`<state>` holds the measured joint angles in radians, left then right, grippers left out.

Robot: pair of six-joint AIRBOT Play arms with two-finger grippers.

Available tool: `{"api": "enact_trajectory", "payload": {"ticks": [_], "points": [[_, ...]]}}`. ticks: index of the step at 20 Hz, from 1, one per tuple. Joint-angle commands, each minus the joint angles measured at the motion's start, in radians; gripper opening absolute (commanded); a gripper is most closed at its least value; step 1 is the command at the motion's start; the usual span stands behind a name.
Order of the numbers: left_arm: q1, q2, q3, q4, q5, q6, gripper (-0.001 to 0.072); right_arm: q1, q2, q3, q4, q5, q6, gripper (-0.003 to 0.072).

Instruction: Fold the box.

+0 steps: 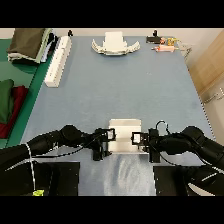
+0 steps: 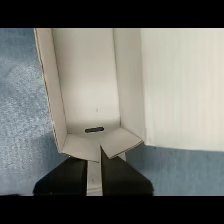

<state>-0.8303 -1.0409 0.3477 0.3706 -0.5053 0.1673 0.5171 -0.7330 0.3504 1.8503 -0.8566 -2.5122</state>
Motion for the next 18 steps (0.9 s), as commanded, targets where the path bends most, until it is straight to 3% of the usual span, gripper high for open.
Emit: {"api": "enact_trajectory", "payload": {"ticks": [1, 2, 13, 14, 15, 16, 18], "points": [[0.001, 0.000, 0.001, 0.000, 0.000, 0.000, 0.0511, 0.009, -0.003, 0.000, -0.003, 0.028, -0.004, 0.0110], [0.001, 0.000, 0.001, 0.000, 0.000, 0.000, 0.0511, 0.009, -0.003, 0.000, -0.003, 0.042, -0.004, 0.0070], [0.001, 0.000, 0.001, 0.000, 0.000, 0.000, 0.0511, 0.009, -0.016, 0.000, 0.174, 0.096, -0.003, 0.0107], [0.001, 0.000, 0.001, 0.000, 0.000, 0.000, 0.0511, 0.009, -0.024, 0.000, 0.174, 0.098, -0.003, 0.0163], [0.001, 0.000, 0.001, 0.000, 0.000, 0.000, 0.0511, 0.009, -0.032, 0.000, 0.176, 0.098, -0.003, 0.0445], [0.001, 0.000, 0.001, 0.000, 0.000, 0.000, 0.0511, 0.009, -0.038, 0.000, 0.182, 0.099, -0.003, 0.0521], [0.001, 0.000, 0.001, 0.000, 0.000, 0.000, 0.0511, 0.009, -0.040, 0.000, 0.180, 0.101, -0.009, 0.0521]]}}
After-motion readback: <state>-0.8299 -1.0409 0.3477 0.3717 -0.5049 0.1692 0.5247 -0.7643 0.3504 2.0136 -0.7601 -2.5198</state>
